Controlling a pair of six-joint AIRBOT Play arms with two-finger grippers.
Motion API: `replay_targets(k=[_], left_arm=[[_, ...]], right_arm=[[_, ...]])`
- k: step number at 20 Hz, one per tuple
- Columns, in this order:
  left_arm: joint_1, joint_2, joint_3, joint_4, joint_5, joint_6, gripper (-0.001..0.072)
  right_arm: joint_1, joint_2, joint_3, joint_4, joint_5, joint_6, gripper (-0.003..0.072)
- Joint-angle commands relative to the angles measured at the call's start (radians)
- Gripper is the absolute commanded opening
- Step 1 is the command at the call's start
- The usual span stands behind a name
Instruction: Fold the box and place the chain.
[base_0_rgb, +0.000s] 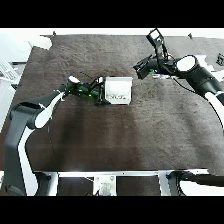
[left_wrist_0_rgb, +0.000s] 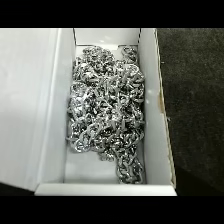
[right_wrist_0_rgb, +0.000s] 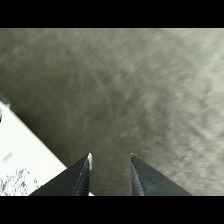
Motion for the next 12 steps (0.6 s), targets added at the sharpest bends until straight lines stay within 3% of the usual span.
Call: replay_targets(k=[1,4,8,12], left_arm=[[0.001,0.0,0.0,0.0,0.0,0.0,0.0351],[0.001,0.0,0.0,0.0,0.0,0.0,0.0351],[0.001,0.0,0.0,0.0,0.001,0.0,0.0351],[0.001,0.0,0.0,0.0,0.001,0.0,0.0351]], right_arm=[[-0.042,-0.08,0.024,0.124,0.115,-0.167,0.0273],[-0.041,-0.144,0.07,0.124,0.121,-0.169,0.0273],[-0.039,-0.219,0.16,0.124,0.248,-0.168,0.0273],[-0.038,-0.24,0.171,0.124,0.311,-0.169,0.0273]])
